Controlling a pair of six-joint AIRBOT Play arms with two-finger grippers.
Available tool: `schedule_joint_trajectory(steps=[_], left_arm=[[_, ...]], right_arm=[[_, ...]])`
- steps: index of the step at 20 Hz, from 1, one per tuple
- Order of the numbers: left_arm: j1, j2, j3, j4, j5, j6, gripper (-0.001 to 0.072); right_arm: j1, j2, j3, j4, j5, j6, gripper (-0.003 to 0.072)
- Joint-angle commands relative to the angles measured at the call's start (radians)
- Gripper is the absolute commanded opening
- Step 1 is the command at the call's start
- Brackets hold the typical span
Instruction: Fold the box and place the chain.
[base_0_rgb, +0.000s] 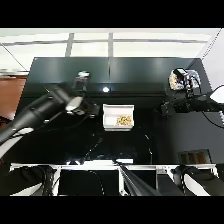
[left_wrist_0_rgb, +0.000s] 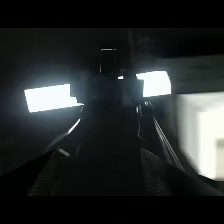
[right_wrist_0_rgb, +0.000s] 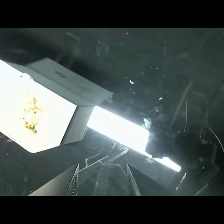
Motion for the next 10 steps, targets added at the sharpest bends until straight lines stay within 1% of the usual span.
schedule_joint_trajectory(steps=[1,2,3,4,5,6,7,10], left_arm=[[0.185,0.087,-0.185,-0.373,0.188,0.339,0.059],[0.233,0.069,-0.227,-0.638,0.199,0.661,0.059],[0.269,0.045,-0.257,-0.872,0.154,0.995,0.059],[0.285,0.022,-0.272,-0.982,0.105,1.241,0.059],[0.285,0.0,-0.274,-0.998,0.078,1.397,0.0591],[0.277,-0.019,-0.274,-0.993,0.072,1.515,0.0677],[0.269,-0.038,-0.274,-0.984,0.076,1.627,0.072],[0.257,-0.067,-0.273,-0.958,0.083,2.001,0.072]], right_arm=[[0.0,0.001,0.0,0.0,-0.016,0.0,0.0359],[0.0,0.001,0.0,0.0,-0.016,0.0,0.0359],[0.0,0.001,0.0,0.0,-0.014,0.0,0.0358],[0.0,0.001,0.0,0.001,-0.014,0.0,0.0359],[0.0,0.001,0.0,0.001,-0.013,0.0,0.0359],[0.0,0.001,0.0,0.001,-0.011,0.0,0.0359],[0.0,0.001,0.0,0.001,-0.011,0.0,0.0359],[0.0,0.001,0.0,0.002,-0.009,0.0,0.0359]])
